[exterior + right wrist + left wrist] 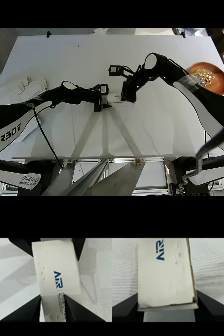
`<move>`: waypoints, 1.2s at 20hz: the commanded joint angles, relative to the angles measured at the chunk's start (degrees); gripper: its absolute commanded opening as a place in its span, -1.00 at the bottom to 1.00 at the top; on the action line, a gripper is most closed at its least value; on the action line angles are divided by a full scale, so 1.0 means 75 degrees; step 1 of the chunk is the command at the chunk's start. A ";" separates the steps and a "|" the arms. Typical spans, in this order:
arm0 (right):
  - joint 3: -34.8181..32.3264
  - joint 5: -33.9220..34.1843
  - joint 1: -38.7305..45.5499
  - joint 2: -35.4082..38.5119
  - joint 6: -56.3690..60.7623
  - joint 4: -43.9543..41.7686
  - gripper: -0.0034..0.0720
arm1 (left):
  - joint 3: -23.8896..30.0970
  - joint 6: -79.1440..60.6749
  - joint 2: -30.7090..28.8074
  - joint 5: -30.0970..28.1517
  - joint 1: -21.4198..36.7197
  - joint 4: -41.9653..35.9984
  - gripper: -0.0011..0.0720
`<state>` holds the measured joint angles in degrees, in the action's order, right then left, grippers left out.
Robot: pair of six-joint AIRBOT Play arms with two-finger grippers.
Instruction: Fold the box and place the chain.
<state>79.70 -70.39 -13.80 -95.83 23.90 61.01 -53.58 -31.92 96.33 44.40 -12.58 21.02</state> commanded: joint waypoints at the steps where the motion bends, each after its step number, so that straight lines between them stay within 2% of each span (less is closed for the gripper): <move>1: -0.0012 0.0017 -0.0023 -0.0003 0.0219 0.0259 -0.10 | 0.0000 0.0000 -0.0006 0.0000 -0.0003 0.0006 -0.02; 2: -0.0012 0.0012 -0.0023 -0.0003 0.0219 0.0256 -0.09 | 0.0000 0.0000 -0.0006 0.0000 -0.0003 0.0006 -0.02; 5: -0.0012 -0.0082 -0.0023 0.0000 0.0221 0.0216 0.21 | 0.0000 0.0000 -0.0006 0.0000 -0.0003 0.0006 -0.02; 12: -0.0009 0.0149 -0.0023 0.0667 0.0254 0.0201 0.25 | 0.0000 0.0000 -0.0006 0.0000 -0.0003 0.0006 -0.02; 14: -0.0009 0.0289 -0.0023 0.0877 0.0813 0.0192 0.24 | 0.0000 0.0000 -0.0006 0.0003 -0.0003 0.0006 -0.02; 15: -0.0009 0.0341 -0.0020 0.0947 0.1329 0.0152 0.06 | 0.0000 0.0000 -0.0006 0.0000 -0.0003 0.0006 -0.02; 16: -0.0012 0.0321 -0.0006 0.0991 0.1903 -0.0035 -0.31 | 0.0000 0.0000 -0.0006 0.0000 -0.0003 0.0006 -0.02; 17: -0.0012 0.0303 -0.0006 0.1000 0.2401 -0.0265 -0.76 | 0.0000 0.0000 -0.0006 0.0000 -0.0003 0.0006 -0.02; 18: -0.0023 0.0347 -0.0006 0.0997 0.2783 -0.0539 -0.86 | 0.0000 0.0000 -0.0006 0.0003 -0.0006 0.0006 -0.02; 21: -0.0481 0.1049 -0.0006 0.0997 0.3040 -0.1938 -0.86 | 0.0000 0.0000 -0.0006 0.0000 -0.0003 0.0006 -0.02; 24: -0.1352 0.1929 -0.0009 0.0965 0.3174 -0.2396 -0.86 | 0.0000 0.0000 -0.0006 0.0000 -0.0003 0.0006 -0.02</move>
<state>74.11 -61.91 -13.87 -88.55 44.62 48.84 -53.58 -31.94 96.33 44.42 -12.58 21.08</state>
